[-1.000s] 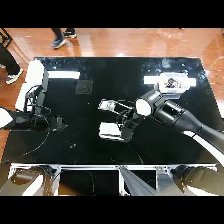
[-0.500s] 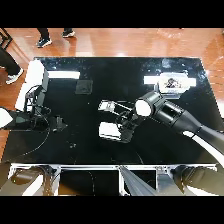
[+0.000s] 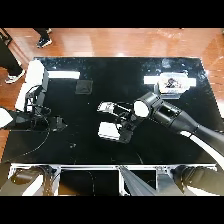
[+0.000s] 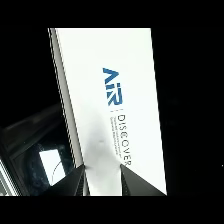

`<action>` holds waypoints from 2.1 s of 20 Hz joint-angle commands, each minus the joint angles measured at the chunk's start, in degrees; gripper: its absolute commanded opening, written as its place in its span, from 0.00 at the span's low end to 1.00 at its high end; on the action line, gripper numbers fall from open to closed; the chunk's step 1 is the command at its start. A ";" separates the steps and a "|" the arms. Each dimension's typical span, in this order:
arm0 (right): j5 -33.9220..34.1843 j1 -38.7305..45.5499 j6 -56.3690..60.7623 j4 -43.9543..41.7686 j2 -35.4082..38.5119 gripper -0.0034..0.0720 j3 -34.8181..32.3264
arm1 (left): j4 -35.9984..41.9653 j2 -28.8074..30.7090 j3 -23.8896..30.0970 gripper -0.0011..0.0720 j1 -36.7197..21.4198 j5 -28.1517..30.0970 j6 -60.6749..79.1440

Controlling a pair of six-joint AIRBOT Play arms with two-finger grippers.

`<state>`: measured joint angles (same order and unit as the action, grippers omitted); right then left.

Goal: Fold the box and place the chain.

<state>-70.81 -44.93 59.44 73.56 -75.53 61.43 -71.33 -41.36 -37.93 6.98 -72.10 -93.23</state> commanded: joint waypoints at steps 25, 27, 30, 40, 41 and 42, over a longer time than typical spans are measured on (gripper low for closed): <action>30.75 11.52 38.40 -41.24 17.53 0.07 -27.19 | 0.44 -0.07 0.02 0.79 0.02 2.60 1.55; 29.88 10.03 37.35 -40.89 16.41 0.07 -27.19 | 0.46 -0.09 0.02 0.79 0.02 2.73 1.55; 29.53 8.04 37.31 -39.87 14.40 0.07 -27.21 | 0.46 -0.09 0.02 0.79 0.02 2.67 1.55; 29.68 5.92 37.20 -37.68 12.85 0.07 -27.26 | 0.46 -0.09 0.02 0.79 0.02 2.58 1.55; 29.73 5.81 37.20 -37.55 12.83 0.07 -27.26 | 0.46 -0.09 0.02 0.79 0.02 2.58 1.55; 29.70 5.77 37.20 -37.44 12.83 0.07 -27.28 | 0.46 -0.09 0.02 0.79 0.02 2.60 1.55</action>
<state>-40.93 -38.68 96.64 35.29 -62.57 34.17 -70.87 -41.41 -37.93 6.98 -69.54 -91.68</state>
